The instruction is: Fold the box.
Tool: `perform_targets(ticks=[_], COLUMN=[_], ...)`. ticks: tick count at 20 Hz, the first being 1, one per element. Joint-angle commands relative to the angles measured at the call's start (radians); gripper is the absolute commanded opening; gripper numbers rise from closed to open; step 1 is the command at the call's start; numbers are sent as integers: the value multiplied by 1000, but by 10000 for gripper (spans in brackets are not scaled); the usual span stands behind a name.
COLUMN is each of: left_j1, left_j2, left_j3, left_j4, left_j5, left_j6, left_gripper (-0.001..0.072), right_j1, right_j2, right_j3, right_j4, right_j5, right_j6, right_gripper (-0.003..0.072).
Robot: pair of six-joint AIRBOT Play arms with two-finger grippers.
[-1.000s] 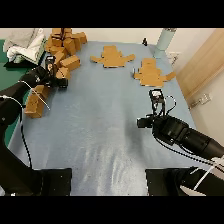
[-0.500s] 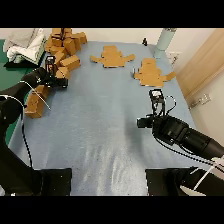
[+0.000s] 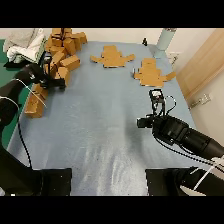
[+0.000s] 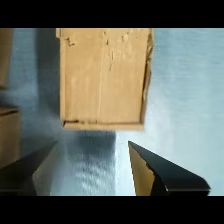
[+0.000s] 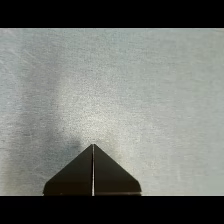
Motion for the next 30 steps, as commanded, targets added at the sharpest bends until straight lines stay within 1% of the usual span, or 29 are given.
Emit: perform_targets(ticks=[1,2,3,4,7,9,10,12,15,17,19,21,23,27,30], left_j1=[13,13,11,10,-15,-59,-90,-161,-292,-382,-460,-518,-554,-566,-567], left_j2=[60,73,85,96,142,198,235,312,441,514,552,557,554,552,552], left_j3=[66,79,91,99,96,58,17,-95,-305,-420,-488,-510,-511,-510,-510], left_j4=[2,1,0,-4,-10,-10,-10,-11,-11,-12,-13,-13,-15,-56,-57], left_j5=[-278,-318,-359,-389,-407,-413,-403,-357,-233,-166,-129,-101,-89,-94,-93], left_j6=[0,0,0,6,-2,-1,-2,-5,-41,-80,-111,-134,-135,-134,-134], left_gripper=[694,494,112,12,7,7,7,7,7,6,7,7,11,13,13], right_j1=[0,0,0,0,-27,-97,-146,-238,-312,-310,-309,-306,-302,-303,-304], right_j2=[-2,-8,-17,-33,-89,-138,-171,-255,-385,-464,-523,-568,-587,-589,-590], right_j3=[0,0,0,1,29,102,154,279,440,507,531,531,531,531,531], right_j4=[3,18,48,86,188,291,354,492,681,739,803,841,851,853,853], right_j5=[2,3,3,5,47,48,48,47,46,38,32,30,29,19,19], right_j6=[0,0,-4,-4,-73,-164,-238,-399,-581,-628,-657,-678,-684,-683,-683], right_gripper=[6,6,6,6,6,6,6,5,6,6,6,6,6,6,6])
